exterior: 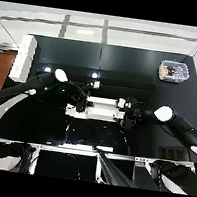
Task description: Fold the box and place the chain.
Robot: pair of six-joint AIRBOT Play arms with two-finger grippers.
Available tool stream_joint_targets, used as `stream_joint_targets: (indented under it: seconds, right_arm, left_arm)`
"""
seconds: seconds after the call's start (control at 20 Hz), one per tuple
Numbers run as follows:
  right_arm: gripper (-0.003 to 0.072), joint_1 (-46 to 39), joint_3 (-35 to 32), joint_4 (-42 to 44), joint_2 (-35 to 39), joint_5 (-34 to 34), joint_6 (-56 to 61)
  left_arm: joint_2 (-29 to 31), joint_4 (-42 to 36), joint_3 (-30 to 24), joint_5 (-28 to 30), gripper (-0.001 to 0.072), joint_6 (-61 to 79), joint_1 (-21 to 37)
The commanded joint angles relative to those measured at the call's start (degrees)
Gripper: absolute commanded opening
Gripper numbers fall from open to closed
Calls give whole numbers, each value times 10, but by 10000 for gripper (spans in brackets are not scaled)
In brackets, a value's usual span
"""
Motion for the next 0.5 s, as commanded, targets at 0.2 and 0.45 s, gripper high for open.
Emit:
stream_joint_targets:
  seconds: [0.2,0.45]
  right_arm:
    - [711,-2,0,68,-64,9,-89]
    - [711,-45,0,91,-90,47,-142]
  left_arm:
    - [0,6,3,-2,25,-8,-2]
    - [0,6,3,-2,25,-8,-2]
